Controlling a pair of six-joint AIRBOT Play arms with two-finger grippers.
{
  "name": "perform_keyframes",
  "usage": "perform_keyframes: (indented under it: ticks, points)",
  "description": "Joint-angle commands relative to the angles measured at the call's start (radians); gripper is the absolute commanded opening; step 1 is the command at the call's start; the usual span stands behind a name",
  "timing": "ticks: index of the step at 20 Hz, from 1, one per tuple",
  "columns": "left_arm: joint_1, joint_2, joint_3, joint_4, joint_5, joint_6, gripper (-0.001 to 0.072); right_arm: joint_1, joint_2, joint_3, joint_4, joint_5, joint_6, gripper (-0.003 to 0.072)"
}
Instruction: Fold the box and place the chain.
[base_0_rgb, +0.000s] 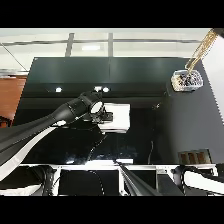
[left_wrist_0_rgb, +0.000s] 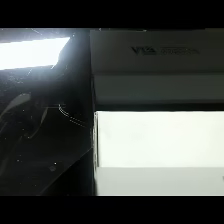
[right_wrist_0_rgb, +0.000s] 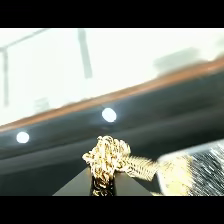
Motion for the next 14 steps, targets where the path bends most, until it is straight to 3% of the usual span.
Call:
perform_keyframes:
  ticks: [1, 9, 14]
  points:
    - [0.000, 0.000, 0.000, 0.000, 0.000, 0.000, 0.0027, 0.000, 0.104, 0.007, 0.163, 0.087, -0.142, 0.0016]
    - [0.000, 0.000, 0.000, 0.000, 0.000, 0.000, 0.0028, 0.006, 0.214, 0.007, 0.630, 0.200, -0.280, 0.0015]
    - [0.000, 0.000, 0.000, 0.000, 0.001, 0.000, 0.0027, 0.094, 0.214, 0.007, 0.620, 0.374, -0.314, 0.0016]
